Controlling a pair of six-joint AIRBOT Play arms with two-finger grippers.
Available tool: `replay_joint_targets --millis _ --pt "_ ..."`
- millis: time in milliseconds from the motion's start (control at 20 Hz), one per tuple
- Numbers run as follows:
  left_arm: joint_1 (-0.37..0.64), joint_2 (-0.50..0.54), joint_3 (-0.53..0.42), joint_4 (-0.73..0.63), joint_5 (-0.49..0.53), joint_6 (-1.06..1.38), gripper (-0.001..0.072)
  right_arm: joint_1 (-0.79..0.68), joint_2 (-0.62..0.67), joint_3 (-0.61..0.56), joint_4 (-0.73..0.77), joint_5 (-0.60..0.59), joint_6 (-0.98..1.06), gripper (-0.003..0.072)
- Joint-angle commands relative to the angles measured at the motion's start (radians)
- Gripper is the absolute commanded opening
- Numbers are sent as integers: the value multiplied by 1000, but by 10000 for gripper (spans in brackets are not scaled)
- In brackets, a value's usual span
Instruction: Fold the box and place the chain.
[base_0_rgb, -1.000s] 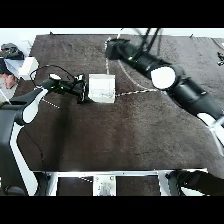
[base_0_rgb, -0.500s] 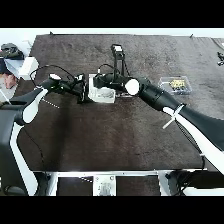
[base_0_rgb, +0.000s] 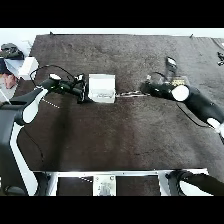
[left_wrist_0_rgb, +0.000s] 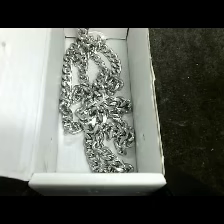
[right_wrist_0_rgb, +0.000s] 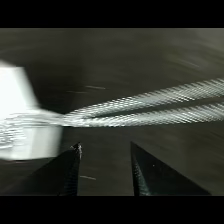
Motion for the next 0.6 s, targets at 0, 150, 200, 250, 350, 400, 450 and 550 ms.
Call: replay_joint_targets --millis 0,150,200,250,350,400,450,550 --pt "0 0 0 0 0 0 406 -168 48 -154 -3 -64 58 356" --pt "0 0 0 0 0 0 405 -205 -34 -157 35 -174 60 356" --pt "0 0 0 0 0 0 405 -205 -66 -151 41 -204 60 356" --pt "0 0 0 0 0 0 405 -205 -97 -140 48 -227 60 356" --pt "0 0 0 0 0 0 406 -205 -161 -114 62 -272 60 356" --pt "0 0 0 0 0 0 405 -206 -193 -95 64 -276 60 356" --pt "0 0 0 0 0 0 405 -206 -224 -74 75 -278 60 356" --pt "0 0 0 0 0 0 406 -206 -281 -27 78 -286 60 355"
